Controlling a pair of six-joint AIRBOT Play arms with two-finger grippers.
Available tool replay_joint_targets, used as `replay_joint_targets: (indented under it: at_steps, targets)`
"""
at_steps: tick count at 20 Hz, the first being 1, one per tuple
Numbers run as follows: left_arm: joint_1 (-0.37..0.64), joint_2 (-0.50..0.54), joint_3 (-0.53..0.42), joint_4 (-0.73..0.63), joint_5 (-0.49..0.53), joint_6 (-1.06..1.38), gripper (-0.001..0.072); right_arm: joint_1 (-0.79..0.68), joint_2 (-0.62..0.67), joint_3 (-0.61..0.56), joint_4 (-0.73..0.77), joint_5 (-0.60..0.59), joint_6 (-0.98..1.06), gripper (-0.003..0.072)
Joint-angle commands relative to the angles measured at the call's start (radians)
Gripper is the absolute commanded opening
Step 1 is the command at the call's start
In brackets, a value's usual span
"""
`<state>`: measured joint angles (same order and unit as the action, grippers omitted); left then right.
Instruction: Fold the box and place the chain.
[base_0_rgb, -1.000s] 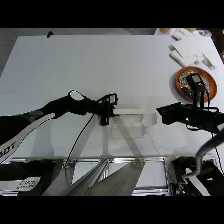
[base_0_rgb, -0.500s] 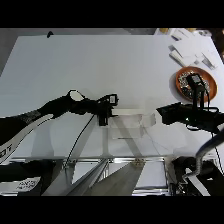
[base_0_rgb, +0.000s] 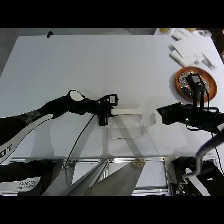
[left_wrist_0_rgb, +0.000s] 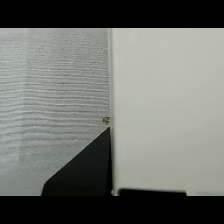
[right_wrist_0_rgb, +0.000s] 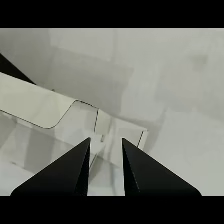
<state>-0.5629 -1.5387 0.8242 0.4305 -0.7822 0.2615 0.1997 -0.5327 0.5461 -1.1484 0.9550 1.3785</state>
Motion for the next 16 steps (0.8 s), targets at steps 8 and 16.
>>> replay_joint_targets:
  at_steps: [8, 16]
  targets:
    - [0.0, 0.001, 0.0, 0.001, 0.0, 0.0, 0.001, 0.001, 0.0, 0.0, -0.004, 0.033, 0.0, 0.0228]
    - [0.0, 0.0, 0.0, 0.001, 0.0, 0.0, 0.001, 0.001, 0.001, 0.0, -0.003, 0.086, 0.001, 0.0228]
